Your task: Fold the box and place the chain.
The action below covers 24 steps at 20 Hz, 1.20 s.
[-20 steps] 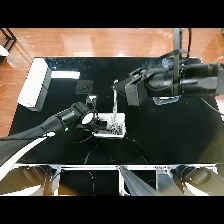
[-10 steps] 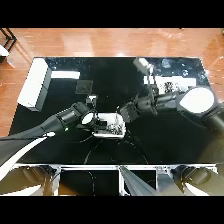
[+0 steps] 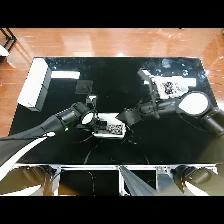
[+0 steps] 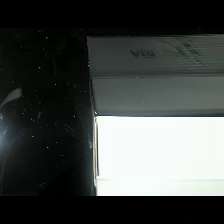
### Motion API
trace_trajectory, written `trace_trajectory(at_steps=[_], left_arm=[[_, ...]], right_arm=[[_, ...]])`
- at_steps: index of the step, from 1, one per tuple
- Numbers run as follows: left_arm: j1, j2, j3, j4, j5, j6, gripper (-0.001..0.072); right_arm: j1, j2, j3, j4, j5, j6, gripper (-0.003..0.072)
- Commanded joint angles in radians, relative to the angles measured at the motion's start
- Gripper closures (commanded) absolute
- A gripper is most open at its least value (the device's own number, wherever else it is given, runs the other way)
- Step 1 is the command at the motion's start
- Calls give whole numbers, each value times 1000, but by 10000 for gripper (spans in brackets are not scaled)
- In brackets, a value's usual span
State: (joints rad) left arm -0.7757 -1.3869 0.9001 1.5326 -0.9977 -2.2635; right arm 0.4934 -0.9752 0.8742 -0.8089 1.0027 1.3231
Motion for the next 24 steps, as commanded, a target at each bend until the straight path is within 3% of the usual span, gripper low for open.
trace_trajectory(at_steps=[1,2,4,6,11,13,16,24], left_arm=[[0,0,1,0,-1,0,683],[0,0,1,0,-1,0,683],[0,0,1,0,3,0,683],[0,0,1,0,3,0,683],[0,0,1,1,2,0,683],[0,0,1,3,2,1,683],[0,0,1,3,2,1,683],[0,0,1,3,-2,0,683]], right_arm=[[-160,34,-2,-43,116,-69,80],[-216,39,-2,-103,178,-95,78],[-271,38,-23,-288,256,-159,-24],[-266,37,-100,-379,185,-202,-24],[-90,8,-318,-249,-63,-625,-23],[-17,3,-346,-248,-170,-791,-23],[10,-42,-347,-135,-296,-882,-21],[10,-183,-347,151,-307,-1231,-12]])
